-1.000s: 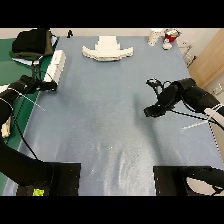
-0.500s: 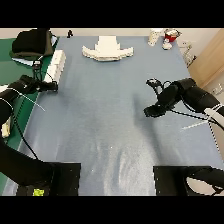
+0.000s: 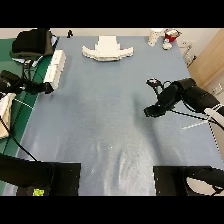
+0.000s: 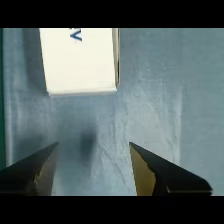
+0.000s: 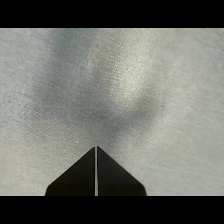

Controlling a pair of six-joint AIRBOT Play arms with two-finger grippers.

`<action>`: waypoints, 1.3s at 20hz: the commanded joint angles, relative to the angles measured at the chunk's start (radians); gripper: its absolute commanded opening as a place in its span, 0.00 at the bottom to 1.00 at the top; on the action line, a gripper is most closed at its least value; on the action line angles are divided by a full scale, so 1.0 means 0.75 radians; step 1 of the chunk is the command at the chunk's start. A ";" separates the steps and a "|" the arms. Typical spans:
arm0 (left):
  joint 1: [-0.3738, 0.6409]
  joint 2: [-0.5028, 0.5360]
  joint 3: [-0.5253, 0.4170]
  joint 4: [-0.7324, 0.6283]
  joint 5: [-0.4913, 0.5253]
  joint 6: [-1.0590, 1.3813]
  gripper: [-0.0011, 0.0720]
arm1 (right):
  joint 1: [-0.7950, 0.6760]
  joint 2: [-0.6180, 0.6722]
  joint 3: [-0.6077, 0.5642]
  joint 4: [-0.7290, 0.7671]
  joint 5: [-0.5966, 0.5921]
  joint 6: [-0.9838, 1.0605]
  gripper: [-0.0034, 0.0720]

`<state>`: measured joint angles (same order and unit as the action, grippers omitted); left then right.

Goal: Fold the box.

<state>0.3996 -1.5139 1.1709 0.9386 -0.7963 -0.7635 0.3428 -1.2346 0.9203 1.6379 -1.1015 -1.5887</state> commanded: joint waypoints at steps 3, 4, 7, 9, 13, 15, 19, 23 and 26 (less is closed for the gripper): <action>0.031 0.081 0.001 -0.049 -0.588 -0.079 0.04 | -0.001 -0.001 0.001 0.000 0.000 0.000 0.07; 0.015 0.081 0.001 -0.088 -0.644 -0.080 0.03 | -0.001 -0.001 0.001 0.000 0.001 0.000 0.07; -0.154 0.138 -0.015 -0.103 -0.681 -0.127 0.03 | -0.001 -0.001 0.001 0.000 0.000 0.000 0.07; -0.339 0.205 -0.018 -0.104 -0.661 -0.168 0.03 | -0.001 -0.001 0.001 0.000 0.001 0.000 0.07; -0.700 0.284 -0.019 -0.078 -0.609 -0.303 0.03 | -0.001 -0.001 0.001 0.000 0.001 0.000 0.07; -0.869 0.290 -0.032 0.014 -0.561 -0.415 0.03 | -0.001 -0.001 0.001 0.000 0.001 0.000 0.07; -1.139 0.300 -0.126 0.156 -0.411 -0.535 0.03 | -0.001 -0.001 0.001 0.000 0.001 0.000 0.07; -1.247 0.300 -0.150 0.166 -0.337 -0.551 0.04 | -0.001 -0.001 0.001 0.000 0.001 0.000 0.07; -1.248 0.300 -0.149 0.164 -0.337 -0.551 0.04 | -0.001 -0.001 0.001 0.000 0.001 0.000 0.07</action>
<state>-0.5083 -1.2900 1.0653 1.0492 -1.0710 -1.1645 0.3428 -1.2346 0.9203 1.6379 -1.1015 -1.5887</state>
